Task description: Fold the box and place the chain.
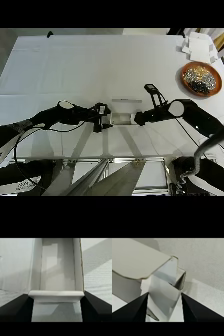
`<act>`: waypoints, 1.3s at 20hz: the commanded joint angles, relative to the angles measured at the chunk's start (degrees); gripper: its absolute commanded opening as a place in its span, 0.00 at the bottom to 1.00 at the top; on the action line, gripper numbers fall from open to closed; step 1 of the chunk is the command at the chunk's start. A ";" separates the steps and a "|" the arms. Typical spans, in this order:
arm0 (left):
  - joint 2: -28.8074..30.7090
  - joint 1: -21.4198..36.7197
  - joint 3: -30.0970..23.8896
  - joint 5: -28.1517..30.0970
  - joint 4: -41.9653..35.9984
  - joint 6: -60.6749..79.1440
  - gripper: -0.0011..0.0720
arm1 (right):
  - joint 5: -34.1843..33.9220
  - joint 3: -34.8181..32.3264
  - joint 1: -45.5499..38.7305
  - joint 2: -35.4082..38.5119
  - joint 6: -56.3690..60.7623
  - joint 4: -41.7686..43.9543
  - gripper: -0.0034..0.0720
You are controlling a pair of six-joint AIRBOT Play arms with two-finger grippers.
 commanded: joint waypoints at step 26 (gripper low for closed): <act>0.00 0.00 0.00 0.00 0.02 0.04 0.11 | 9.97 10.80 14.97 -15.45 30.62 -19.82 0.09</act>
